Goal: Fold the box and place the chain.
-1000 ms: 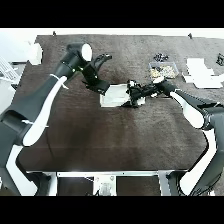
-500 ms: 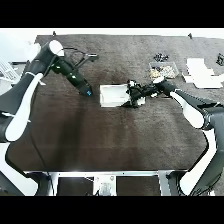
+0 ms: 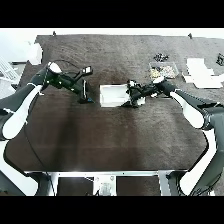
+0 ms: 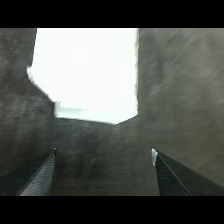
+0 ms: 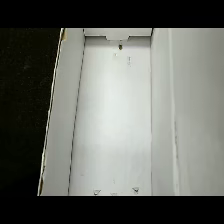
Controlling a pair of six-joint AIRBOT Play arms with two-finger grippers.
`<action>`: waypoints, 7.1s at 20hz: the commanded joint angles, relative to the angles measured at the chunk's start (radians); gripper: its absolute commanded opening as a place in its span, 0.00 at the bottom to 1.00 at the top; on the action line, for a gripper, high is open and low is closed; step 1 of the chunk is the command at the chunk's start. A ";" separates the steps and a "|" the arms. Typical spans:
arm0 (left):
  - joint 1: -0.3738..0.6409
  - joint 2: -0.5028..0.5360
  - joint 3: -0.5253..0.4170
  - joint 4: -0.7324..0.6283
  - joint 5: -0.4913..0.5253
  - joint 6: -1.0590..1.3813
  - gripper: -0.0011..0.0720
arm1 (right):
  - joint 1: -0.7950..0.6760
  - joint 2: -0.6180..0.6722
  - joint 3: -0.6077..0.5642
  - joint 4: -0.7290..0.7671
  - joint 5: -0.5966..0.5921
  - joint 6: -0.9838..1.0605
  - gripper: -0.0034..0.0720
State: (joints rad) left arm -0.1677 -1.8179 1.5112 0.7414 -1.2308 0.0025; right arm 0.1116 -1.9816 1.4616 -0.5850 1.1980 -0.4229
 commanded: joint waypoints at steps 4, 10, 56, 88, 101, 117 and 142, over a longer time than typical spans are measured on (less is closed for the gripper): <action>0.000 -0.026 -0.080 -0.065 0.146 0.243 1.00 | 0.000 0.000 0.000 0.000 0.000 0.000 0.83; -0.002 -0.050 -0.080 -0.206 0.147 0.351 1.00 | 0.000 0.000 0.000 0.000 0.000 0.000 0.83; -0.050 -0.231 0.040 -0.323 0.064 0.343 0.99 | 0.000 0.000 0.000 0.000 0.000 0.000 0.83; -0.063 -0.246 0.041 -0.342 0.122 0.392 0.98 | 0.000 0.000 0.000 0.000 0.000 0.000 0.83; -0.076 -0.248 0.041 -0.331 0.142 0.397 0.58 | 0.000 0.000 0.000 0.000 0.000 0.000 0.83; -0.075 -0.247 0.041 -0.331 0.175 0.391 0.58 | 0.000 0.000 0.000 0.000 0.000 0.000 0.83; -0.075 -0.247 0.041 -0.331 0.175 0.391 0.58 | -0.033 0.004 0.000 -0.010 0.040 0.108 1.00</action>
State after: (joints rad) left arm -0.2440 -2.0644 1.5517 0.4091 -1.0504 0.3943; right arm 0.0959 -1.9797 1.4620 -0.5869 1.2171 -0.3508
